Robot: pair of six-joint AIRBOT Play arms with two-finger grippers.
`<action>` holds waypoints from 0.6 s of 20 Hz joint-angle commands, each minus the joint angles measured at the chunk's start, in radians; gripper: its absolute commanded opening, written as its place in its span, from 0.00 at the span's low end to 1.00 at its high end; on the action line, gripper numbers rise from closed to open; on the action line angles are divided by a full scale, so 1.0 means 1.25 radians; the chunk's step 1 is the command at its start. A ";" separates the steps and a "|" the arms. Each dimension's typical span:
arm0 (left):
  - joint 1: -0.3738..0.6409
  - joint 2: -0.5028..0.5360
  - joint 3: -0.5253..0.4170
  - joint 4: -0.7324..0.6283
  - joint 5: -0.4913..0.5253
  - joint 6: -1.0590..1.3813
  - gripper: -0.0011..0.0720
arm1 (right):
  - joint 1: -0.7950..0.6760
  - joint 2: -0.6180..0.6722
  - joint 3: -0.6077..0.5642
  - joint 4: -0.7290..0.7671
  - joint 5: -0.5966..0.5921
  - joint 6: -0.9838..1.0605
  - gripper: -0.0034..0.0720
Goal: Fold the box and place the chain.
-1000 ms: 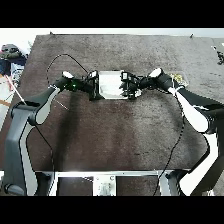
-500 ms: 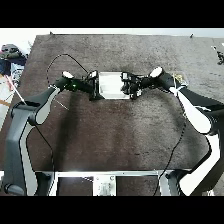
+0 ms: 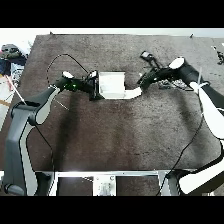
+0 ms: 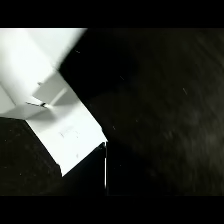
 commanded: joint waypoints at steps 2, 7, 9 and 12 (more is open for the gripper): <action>0.000 -0.001 0.000 0.000 0.000 0.001 0.66 | -0.095 0.009 0.001 -0.005 0.064 0.265 0.06; 0.000 -0.001 0.000 0.000 0.000 0.001 0.66 | -0.116 -0.053 0.000 0.042 0.111 0.304 0.06; 0.000 -0.001 0.000 0.000 0.000 0.001 0.66 | -0.113 -0.094 0.000 0.103 0.122 0.304 0.06; 0.000 -0.001 0.000 0.000 0.000 0.001 0.66 | -0.100 -0.144 0.000 0.184 0.167 0.298 0.06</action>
